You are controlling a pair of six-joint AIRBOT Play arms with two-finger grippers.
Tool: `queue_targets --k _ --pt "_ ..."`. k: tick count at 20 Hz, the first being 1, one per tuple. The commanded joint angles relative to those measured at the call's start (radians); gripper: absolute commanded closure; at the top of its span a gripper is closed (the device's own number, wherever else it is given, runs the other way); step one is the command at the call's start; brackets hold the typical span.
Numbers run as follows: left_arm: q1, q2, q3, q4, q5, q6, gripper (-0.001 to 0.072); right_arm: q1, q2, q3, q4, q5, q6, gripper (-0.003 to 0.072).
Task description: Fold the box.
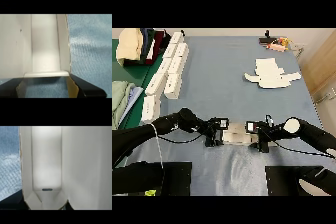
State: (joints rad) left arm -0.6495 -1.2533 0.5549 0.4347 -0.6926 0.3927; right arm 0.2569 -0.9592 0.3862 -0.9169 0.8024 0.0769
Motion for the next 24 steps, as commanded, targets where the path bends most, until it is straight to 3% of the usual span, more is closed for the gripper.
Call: queue_targets --k 1,9,17,24 --pt "-0.006 -0.003 0.001 -0.024 0.013 0.003 0.0008 0.001 0.001 0.001 0.0 0.0 0.0 0.0181" --pt "-0.009 -0.003 0.001 -0.035 0.024 0.005 0.0008 0.001 0.001 0.001 0.0 0.0 0.0 0.0181" --pt "-0.014 -0.002 0.0 -0.015 -0.052 -0.002 0.0009 0.001 0.001 0.001 0.0 0.0 0.0 0.0181" --pt "-0.018 0.0 0.001 -0.016 -0.047 -0.071 0.0009 0.001 0.001 0.001 0.0 0.0 0.0 0.0181"
